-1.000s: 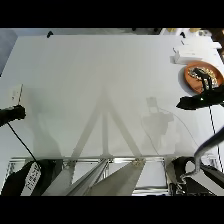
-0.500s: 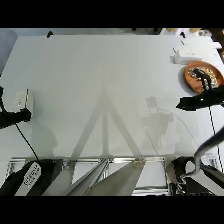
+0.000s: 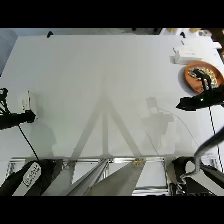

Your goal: Fold the box and place the chain.

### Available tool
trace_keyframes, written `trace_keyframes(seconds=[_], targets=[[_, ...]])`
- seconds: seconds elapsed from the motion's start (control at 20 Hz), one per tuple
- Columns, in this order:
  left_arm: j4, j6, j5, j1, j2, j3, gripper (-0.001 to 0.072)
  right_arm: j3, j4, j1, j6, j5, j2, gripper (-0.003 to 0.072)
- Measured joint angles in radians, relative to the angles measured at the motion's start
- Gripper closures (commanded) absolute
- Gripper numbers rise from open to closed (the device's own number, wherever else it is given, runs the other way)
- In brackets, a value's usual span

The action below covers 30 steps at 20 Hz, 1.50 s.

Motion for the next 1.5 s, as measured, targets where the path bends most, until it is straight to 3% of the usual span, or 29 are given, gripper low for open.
trace_keyframes(seconds=[0.25,0.65,0.85,1.5], targets=[[-0.016,0.0,-0.027,-0.024,0.07,0.0,0.0014,0.0,0.0,0.0,0.0,0.0,0.0,0.0649],[-0.002,-0.001,-0.085,-0.164,0.389,0.0,0.0016,0.0,0.0,0.0,-0.001,0.0,0.0,0.0649],[-0.004,-0.001,-0.152,-0.214,0.489,0.0,0.0016,0.0,0.0,0.0,-0.001,0.0,0.0,0.0649],[-0.018,-0.002,-0.209,-0.255,0.539,0.0,0.0016,0.0,0.0,0.0,-0.001,0.0,0.0,0.0649]])
